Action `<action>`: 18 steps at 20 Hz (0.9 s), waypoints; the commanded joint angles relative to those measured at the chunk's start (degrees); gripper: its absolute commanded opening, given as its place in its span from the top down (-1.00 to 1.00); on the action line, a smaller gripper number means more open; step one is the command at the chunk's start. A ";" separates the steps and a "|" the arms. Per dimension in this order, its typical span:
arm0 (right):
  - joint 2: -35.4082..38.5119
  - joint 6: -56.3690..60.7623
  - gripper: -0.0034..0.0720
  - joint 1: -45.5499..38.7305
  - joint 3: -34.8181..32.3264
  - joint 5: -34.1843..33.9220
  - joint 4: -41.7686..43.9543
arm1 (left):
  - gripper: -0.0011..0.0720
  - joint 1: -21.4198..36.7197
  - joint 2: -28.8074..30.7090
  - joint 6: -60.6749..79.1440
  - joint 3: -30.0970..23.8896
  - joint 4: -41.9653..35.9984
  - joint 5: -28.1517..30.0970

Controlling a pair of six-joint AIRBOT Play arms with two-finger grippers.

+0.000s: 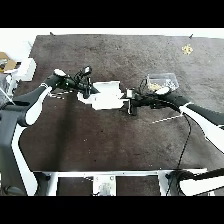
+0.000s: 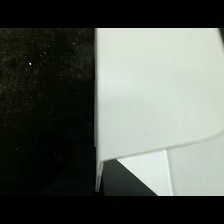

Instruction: Fold the box and place the chain.

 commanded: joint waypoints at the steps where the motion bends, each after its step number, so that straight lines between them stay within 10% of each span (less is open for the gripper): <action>1: -1.03 6.10 -0.79 1.95 1.31 -6.64 -6.88 | 0.94 0.00 -0.04 0.00 -0.02 0.02 0.00; 18: -6.05 13.57 -0.76 -2.16 15.04 2.60 -2.58 | 0.94 0.00 -0.04 0.00 -0.02 0.02 0.02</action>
